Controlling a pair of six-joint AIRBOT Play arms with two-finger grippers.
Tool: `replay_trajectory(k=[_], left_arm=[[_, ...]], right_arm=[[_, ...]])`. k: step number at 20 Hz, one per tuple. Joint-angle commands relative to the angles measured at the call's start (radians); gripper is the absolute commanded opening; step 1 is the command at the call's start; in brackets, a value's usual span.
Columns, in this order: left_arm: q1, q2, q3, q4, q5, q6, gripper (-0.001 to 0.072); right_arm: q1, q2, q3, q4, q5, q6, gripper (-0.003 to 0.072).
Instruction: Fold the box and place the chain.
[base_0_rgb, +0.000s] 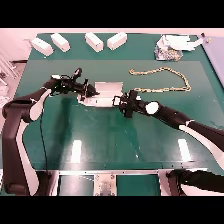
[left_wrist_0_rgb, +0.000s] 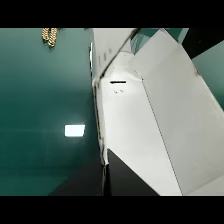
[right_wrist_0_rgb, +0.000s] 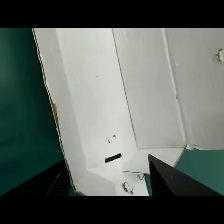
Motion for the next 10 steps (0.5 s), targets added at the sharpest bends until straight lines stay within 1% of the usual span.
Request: replay_trajectory(k=[1,3,8,10], left_arm=[[0.0,0.0,0.001,0.0,0.0,0.0,0.0019],[0.0,0.0,0.001,0.0,0.0,0.0,0.002],[0.0,0.0,0.001,0.0,0.0,0.0,0.0019],[0.0,0.0,0.001,0.0,0.0,0.0,0.0019]], right_arm=[[-0.036,0.02,0.005,-0.001,-0.002,0.001,0.0574],[-0.049,0.019,0.009,-0.001,0.01,-0.005,0.0574],[-0.076,0.005,0.037,0.01,0.172,-0.026,0.0574],[-0.076,0.005,0.04,0.01,0.179,-0.026,0.0575]])
